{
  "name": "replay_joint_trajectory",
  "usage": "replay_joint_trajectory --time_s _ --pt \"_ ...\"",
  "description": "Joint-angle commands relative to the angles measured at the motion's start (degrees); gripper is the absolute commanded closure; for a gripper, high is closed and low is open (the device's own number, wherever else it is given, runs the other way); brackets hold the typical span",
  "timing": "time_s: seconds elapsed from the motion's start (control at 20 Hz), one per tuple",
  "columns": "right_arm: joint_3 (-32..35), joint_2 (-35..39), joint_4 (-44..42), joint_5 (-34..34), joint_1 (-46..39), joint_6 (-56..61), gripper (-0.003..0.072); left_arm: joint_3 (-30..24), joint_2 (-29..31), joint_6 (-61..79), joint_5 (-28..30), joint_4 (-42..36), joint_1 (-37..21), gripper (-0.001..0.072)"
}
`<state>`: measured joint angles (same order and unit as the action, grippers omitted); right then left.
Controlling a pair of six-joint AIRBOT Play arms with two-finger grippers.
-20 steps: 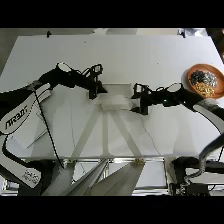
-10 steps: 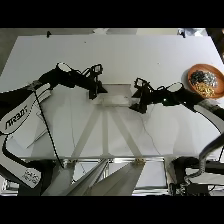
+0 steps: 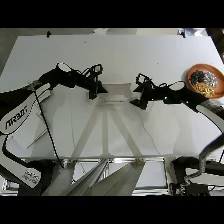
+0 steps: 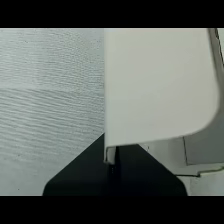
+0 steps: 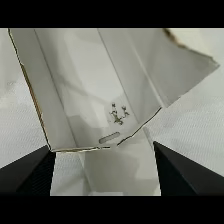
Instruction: Fold the box and place the chain.
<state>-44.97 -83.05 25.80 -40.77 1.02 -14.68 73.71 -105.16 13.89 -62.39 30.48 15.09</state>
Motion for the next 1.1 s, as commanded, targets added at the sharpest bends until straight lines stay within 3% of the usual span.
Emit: replay_joint_trajectory --time_s 0.0,0.3,0.6,1.05 --pt "-0.26 0.04 -5.22 -2.4 -2.1 -6.6 -0.0004 0.02 -0.02 0.02 0.0 0.02 0.02 0.0695" --pt "-0.83 -1.42 -6.14 -5.31 -3.52 -8.37 -0.0004 0.02 -0.02 0.02 0.0 0.02 0.02 0.0695" --pt "-6.54 -7.78 -6.05 -9.62 -3.54 -8.35 -0.0004 0.02 -0.02 0.02 0.0 0.02 0.02 0.0695" --pt "-14.38 -14.03 1.11 -18.67 -3.52 -8.37 -0.0004 0.04 -0.02 0.02 0.0 0.02 0.02 0.0695"
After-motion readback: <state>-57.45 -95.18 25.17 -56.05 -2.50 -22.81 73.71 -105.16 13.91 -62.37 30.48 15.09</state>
